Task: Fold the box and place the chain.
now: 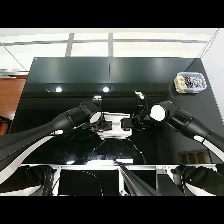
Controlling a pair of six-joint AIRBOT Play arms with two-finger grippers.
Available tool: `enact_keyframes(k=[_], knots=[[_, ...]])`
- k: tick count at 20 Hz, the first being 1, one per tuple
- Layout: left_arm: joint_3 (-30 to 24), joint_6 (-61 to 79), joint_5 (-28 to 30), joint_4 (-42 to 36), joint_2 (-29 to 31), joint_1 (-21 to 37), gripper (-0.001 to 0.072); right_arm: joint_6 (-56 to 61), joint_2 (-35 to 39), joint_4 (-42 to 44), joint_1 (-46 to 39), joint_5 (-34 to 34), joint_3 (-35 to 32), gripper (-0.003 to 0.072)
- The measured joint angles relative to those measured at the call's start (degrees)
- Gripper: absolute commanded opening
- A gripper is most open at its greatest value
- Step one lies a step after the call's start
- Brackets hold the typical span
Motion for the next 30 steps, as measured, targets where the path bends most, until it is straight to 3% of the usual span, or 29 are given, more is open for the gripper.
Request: enact_keyframes(k=[27,28,30], knots=[[0.00,-0.09,0.09,0.02,0.00,0.00,0.0027,8.48,-5.07,-2.91,3.54,2.95,4.13,0.0473],[0.00,-0.09,0.15,-0.04,0.00,0.00,0.0027,9.29,-5.35,-4.02,3.80,2.97,4.13,0.0435],[0.00,-0.09,0.11,-0.04,0.00,0.00,0.0027,10.93,-5.77,-5.81,4.26,2.84,4.24,0.0432]])
